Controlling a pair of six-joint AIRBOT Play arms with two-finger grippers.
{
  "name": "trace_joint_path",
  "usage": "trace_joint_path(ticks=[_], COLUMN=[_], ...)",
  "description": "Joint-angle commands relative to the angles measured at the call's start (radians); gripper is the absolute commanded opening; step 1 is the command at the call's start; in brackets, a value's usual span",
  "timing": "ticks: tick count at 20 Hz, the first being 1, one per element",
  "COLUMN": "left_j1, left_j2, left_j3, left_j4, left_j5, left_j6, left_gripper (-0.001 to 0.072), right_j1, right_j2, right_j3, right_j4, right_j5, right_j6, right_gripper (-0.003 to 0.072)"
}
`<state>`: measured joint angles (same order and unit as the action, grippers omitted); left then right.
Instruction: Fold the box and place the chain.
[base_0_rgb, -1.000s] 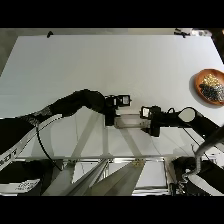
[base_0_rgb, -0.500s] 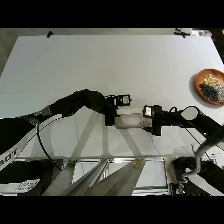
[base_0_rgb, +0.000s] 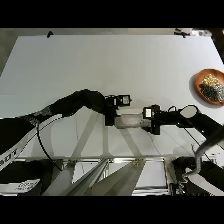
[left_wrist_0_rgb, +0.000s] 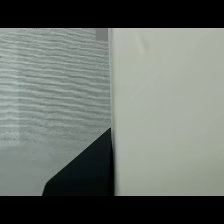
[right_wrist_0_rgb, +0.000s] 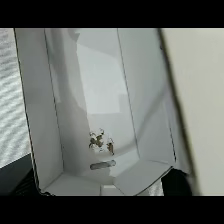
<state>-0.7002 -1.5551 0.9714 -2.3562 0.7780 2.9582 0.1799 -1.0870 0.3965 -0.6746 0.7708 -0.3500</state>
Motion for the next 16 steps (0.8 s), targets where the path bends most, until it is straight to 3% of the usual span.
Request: trace_joint_path(ticks=[1, 8, 10, 16], left_j1=[0.0, 0.0, 0.0, 0.0], left_j2=[0.0, 0.0, 0.0, 0.0], left_j3=[0.0, 0.0, 0.0, 0.0], left_j4=[0.001, 0.001, 0.001, 0.001], left_j5=[0.0, 0.0, 0.0, 0.0], left_j6=[0.0, 0.0, 0.0, 0.0], left_gripper=[0.0013, 0.0013, 0.0013, 0.0013], right_j1=[-0.024, -0.05, -0.05, -0.05], right_j2=[-0.008, -0.016, -0.03, -0.072], right_j3=[0.0, -0.001, -0.001, -0.001], right_j4=[0.081, 0.077, 0.076, 0.048], right_j5=[0.002, 0.063, 0.079, 0.05], right_j6=[-0.079, -0.125, -0.161, -0.183], right_gripper=[0.0693, 0.0688, 0.0643, 0.0639])
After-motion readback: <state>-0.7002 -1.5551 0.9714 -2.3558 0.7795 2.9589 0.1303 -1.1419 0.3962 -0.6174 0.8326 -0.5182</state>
